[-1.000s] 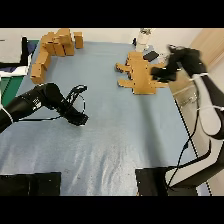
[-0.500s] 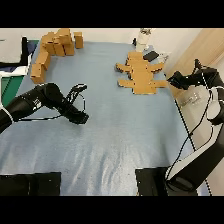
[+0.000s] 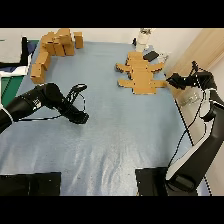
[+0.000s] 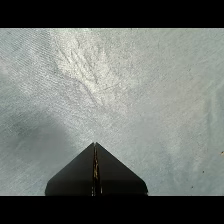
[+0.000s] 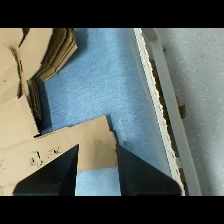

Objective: Fold the box.

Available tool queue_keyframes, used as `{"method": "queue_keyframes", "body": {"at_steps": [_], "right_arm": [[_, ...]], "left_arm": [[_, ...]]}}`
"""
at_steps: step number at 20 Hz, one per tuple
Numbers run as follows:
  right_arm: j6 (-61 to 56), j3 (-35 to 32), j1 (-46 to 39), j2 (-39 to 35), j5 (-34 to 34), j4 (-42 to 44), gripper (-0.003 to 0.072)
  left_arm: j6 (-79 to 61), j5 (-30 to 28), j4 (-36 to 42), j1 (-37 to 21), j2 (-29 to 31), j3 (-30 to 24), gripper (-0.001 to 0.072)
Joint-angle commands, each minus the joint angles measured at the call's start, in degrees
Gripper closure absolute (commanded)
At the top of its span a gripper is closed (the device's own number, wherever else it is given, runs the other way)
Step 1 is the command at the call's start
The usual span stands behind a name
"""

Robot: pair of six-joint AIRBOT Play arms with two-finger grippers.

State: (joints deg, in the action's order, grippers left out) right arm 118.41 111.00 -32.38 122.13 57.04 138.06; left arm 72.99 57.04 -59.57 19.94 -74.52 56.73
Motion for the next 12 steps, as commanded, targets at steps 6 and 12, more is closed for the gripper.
{"method": "queue_keyframes", "body": {"at_steps": [6,12], "right_arm": [[2.1,0.8,0.3,1.4,0.2,-0.1,0.0315],[2.8,0.8,0.3,1.6,0.1,-0.3,0.0325]], "left_arm": [[0.0,-0.1,0.0,0.0,0.0,0.0,0.0698],[0.0,0.0,0.2,0.0,0.0,0.0,0.0698]]}}
